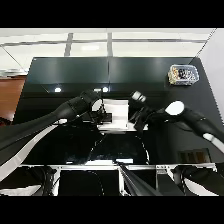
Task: Fold the box and place the chain.
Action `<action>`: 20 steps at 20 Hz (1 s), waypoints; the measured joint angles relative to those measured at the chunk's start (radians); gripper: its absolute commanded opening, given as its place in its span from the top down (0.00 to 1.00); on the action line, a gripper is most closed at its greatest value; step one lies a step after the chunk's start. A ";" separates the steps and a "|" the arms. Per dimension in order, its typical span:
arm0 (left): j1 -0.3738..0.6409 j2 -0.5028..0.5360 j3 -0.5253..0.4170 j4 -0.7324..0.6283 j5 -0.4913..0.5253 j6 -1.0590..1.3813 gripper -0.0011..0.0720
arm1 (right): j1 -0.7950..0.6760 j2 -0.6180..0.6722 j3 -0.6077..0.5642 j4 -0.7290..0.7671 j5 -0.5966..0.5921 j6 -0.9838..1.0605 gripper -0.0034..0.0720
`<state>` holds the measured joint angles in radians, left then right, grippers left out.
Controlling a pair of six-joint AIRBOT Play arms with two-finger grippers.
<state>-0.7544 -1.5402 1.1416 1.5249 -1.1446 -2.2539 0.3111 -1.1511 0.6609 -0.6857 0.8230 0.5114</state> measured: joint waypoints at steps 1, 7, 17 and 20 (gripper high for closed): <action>0.000 0.000 0.000 0.000 0.000 0.000 0.94 | -0.069 0.035 0.006 -0.052 0.049 0.123 0.93; 0.000 0.000 0.000 0.003 -0.007 0.000 0.94 | -0.460 0.066 -0.095 -0.092 0.190 0.565 0.93; 0.000 0.000 0.000 0.003 -0.003 0.002 0.94 | -0.246 -0.201 -0.129 0.280 0.161 0.477 0.93; 0.000 0.000 0.000 0.003 -0.003 0.002 0.94 | -0.216 -0.219 -0.073 0.273 0.206 0.438 0.33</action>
<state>-0.7544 -1.5402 1.1416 1.5280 -1.1481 -2.2524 0.0952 -1.3701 0.5880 -0.4126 1.0294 0.9497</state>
